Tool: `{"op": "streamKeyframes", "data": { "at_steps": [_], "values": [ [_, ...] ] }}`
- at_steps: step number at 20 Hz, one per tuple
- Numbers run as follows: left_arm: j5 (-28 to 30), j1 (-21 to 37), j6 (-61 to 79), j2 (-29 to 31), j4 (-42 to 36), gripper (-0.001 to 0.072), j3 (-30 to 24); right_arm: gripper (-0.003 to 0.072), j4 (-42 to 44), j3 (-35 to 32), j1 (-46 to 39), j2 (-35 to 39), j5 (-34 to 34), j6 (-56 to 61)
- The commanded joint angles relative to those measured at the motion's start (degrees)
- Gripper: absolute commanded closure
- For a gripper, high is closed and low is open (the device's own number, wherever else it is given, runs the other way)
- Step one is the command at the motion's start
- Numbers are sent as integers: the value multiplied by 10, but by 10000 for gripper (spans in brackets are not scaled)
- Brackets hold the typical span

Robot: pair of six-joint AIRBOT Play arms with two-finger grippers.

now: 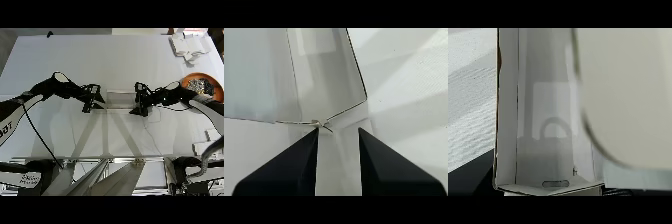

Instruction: Fold the box and place the chain.

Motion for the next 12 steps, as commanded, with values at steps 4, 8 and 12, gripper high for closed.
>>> {"op": "streamKeyframes", "data": {
  "at_steps": [4,8,12],
  "values": [
    [1,0,12,-1,-10,617,0,192,0,0,0,0,0,0],
    [28,-11,12,-6,-15,615,-1,192,0,0,0,0,0,0],
    [30,-21,9,-16,-18,617,-1,192,0,0,0,0,0,0]
  ]
}}
